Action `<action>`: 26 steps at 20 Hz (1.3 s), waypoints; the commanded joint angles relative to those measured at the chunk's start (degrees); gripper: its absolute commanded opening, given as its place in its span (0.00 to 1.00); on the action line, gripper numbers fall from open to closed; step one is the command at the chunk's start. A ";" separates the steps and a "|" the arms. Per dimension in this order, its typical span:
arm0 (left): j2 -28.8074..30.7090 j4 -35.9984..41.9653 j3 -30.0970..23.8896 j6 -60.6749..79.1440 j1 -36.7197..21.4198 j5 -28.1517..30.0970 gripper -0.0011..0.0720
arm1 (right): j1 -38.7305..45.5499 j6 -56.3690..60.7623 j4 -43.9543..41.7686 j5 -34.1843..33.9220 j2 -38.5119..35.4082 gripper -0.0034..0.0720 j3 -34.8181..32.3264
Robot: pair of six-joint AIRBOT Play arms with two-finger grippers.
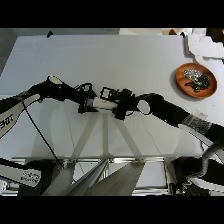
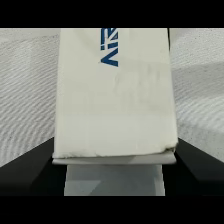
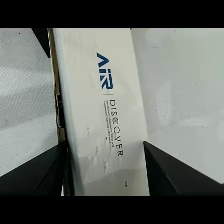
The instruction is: Fold the box and place the chain.
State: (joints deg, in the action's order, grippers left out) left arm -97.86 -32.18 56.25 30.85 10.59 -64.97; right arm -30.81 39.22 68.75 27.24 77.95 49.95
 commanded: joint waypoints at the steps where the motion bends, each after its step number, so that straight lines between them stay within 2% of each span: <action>1: 0.02 0.00 0.02 -0.02 -0.02 0.04 0.48 | -0.07 -0.04 -0.04 0.37 -1.01 0.75 -0.11; 4: 0.02 0.00 0.02 -0.02 -0.02 0.04 0.48 | -0.07 -0.02 -0.07 2.45 -3.85 0.70 -0.11; 6: 0.02 0.00 0.02 -0.02 -0.02 0.04 0.48 | -0.09 0.68 -0.31 5.03 -6.08 0.54 -0.09; 9: 0.02 0.00 0.02 -0.02 -0.02 0.04 0.48 | -0.09 8.76 -1.62 6.19 -8.04 0.40 -0.07; 10: 0.02 0.00 0.02 -0.02 -0.02 0.04 0.48 | -0.42 10.56 -2.99 5.86 -8.04 0.26 -0.02; 11: 0.02 0.00 0.02 -0.02 -0.02 0.04 0.48 | -1.09 10.75 -4.22 4.52 -7.98 0.06 -0.02; 13: 0.02 0.00 0.02 -0.02 -0.02 0.02 0.48 | -2.19 13.70 -6.93 -1.31 -7.37 0.06 0.33; 15: 0.02 0.00 0.02 -0.02 -0.02 0.04 0.48 | -2.32 21.29 -10.80 -4.31 -5.07 0.06 2.89; 17: 0.02 0.00 0.02 -0.02 -0.02 0.04 0.48 | -2.34 26.51 -11.28 -3.96 -1.60 0.05 6.19; 19: 0.02 0.00 0.02 -0.02 -0.02 0.04 0.48 | -2.32 27.04 -14.10 -3.30 2.05 0.05 7.85; 22: 0.02 0.00 0.02 -0.02 -0.02 0.04 0.48 | -2.34 26.97 -21.18 -3.06 5.97 0.05 7.85; 26: 0.02 0.00 0.02 -0.02 -0.02 0.04 0.48 | -2.34 26.99 -22.43 -2.08 8.81 0.05 7.85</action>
State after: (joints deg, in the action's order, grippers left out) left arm -97.86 -32.16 56.25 30.81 10.59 -64.95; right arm -33.08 65.56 48.82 24.36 84.51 57.52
